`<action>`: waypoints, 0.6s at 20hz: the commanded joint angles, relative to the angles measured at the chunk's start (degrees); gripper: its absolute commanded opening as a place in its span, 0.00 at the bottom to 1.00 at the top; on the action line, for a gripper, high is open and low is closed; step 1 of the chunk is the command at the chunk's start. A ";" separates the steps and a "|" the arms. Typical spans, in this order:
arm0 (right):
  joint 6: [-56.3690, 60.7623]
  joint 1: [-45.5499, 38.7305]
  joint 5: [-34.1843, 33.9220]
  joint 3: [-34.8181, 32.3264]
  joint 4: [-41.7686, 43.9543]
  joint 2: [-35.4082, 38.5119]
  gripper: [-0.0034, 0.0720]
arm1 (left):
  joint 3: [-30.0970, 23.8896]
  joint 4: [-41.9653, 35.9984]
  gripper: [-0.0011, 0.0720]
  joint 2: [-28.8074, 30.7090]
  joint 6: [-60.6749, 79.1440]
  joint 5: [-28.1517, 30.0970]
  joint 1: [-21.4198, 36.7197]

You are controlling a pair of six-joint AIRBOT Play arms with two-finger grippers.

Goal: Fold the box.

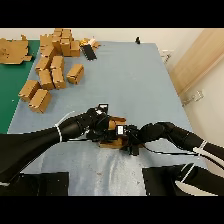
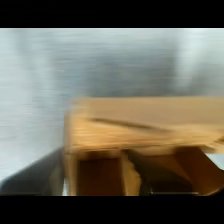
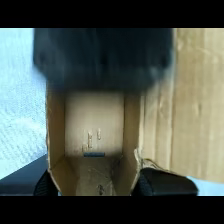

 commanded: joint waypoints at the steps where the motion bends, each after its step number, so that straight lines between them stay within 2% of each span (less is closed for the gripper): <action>1: 0.28 0.04 0.00 -0.04 0.09 -0.04 0.67 | 0.44 0.44 0.68 0.04 0.28 -2.25 0.09; 5: 0.28 0.04 0.02 -0.04 0.09 -0.04 0.67 | 2.29 0.94 0.68 0.04 0.55 -4.70 0.42; 12: 0.28 0.04 0.00 -0.02 0.09 -0.04 0.67 | 7.34 2.58 0.68 0.07 1.18 -13.88 3.02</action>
